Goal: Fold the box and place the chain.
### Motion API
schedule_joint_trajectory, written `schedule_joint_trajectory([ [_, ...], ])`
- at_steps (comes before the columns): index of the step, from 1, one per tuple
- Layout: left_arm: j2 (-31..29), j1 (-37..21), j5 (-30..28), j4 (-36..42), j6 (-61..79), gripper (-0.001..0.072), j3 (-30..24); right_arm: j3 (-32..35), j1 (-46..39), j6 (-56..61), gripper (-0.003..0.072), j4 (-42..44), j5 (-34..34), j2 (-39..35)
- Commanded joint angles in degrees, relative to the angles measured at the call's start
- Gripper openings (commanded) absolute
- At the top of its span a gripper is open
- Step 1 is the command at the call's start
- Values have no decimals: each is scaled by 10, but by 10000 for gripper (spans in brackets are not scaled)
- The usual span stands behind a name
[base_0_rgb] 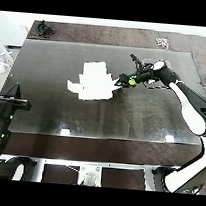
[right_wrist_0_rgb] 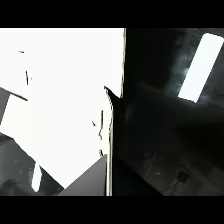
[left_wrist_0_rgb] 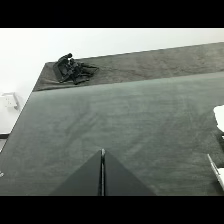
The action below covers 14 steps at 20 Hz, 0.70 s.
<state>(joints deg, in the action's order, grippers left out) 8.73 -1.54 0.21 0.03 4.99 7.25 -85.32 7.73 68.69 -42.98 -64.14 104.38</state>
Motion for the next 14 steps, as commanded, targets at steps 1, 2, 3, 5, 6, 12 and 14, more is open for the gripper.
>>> schedule_joint_trajectory([
  [1, 0, 0, 4, 0, 0, 21, 0, 37, 3, 23, 5, -34, 35, -35],
  [2, 0, 0, 4, 0, 0, 22, 0, 57, 3, 23, 5, -34, 48, -43],
  [3, 0, 0, 5, 0, 0, 22, 0, 73, 3, 23, 5, -27, 71, -49],
  [5, 0, 0, 23, 0, -1, 480, 0, 85, 7, 13, 5, -4, 102, -51],
  [6, 0, 0, 35, 2, -7, 632, 0, 86, 9, 11, 5, -6, 106, -51],
  [12, 0, 0, 67, 2, -6, 466, 1, 99, 11, 7, 6, -6, 113, -51],
  [14, 0, 0, 76, 2, -3, 466, 2, 99, 11, 7, 6, -7, 112, -51],
])
